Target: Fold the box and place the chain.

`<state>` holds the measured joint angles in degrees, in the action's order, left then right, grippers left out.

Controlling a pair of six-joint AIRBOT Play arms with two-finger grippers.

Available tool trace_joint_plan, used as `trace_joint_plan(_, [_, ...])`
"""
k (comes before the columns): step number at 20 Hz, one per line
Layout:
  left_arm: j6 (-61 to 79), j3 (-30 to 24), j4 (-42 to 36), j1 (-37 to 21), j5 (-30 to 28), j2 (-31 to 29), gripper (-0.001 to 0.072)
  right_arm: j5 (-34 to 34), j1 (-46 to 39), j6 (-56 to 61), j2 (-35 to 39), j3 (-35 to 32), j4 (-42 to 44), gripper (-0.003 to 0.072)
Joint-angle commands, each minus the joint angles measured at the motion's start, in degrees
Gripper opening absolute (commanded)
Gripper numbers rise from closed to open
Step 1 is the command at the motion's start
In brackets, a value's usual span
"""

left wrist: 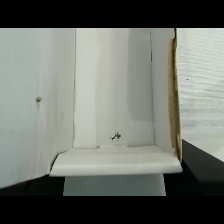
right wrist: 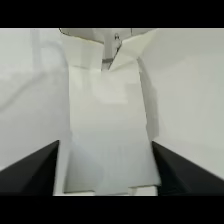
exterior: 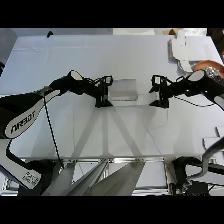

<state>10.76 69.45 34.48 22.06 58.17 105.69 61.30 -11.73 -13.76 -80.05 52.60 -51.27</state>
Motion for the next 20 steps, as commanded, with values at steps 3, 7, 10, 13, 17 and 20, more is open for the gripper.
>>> trace_joint_plan(3, [-0.1, 0.0, -0.1, 0.0, -0.1, 0.0, 0.0214, 7.7, -0.5, 2.3, 4.3, 0.0, 4.8, 0.0020])
trace_joint_plan(7, [-0.1, 0.0, -0.1, 0.0, -0.1, 0.0, 0.0214, 9.1, -0.5, 7.0, 4.4, 0.0, 20.6, 0.0015])
trace_joint_plan(10, [-0.1, 0.0, -0.1, 0.0, -0.1, 0.0, 0.0214, 8.2, -0.5, 7.1, 4.4, 0.0, 19.4, 0.0015])
trace_joint_plan(13, [-0.1, 0.0, -0.1, -0.1, -0.1, 0.0, 0.0214, 7.0, -0.5, 7.5, 4.5, 0.0, 13.7, 0.0091])
trace_joint_plan(17, [-0.1, 0.0, -0.1, -0.1, -0.1, 0.0, 0.0214, 5.7, -0.5, 9.4, 4.5, 0.1, 12.3, 0.0283])
trace_joint_plan(20, [-0.1, 0.0, -0.2, -0.1, -0.1, 0.0, 0.0214, 1.7, -0.5, 9.4, 5.0, 0.1, 10.4, 0.0283])
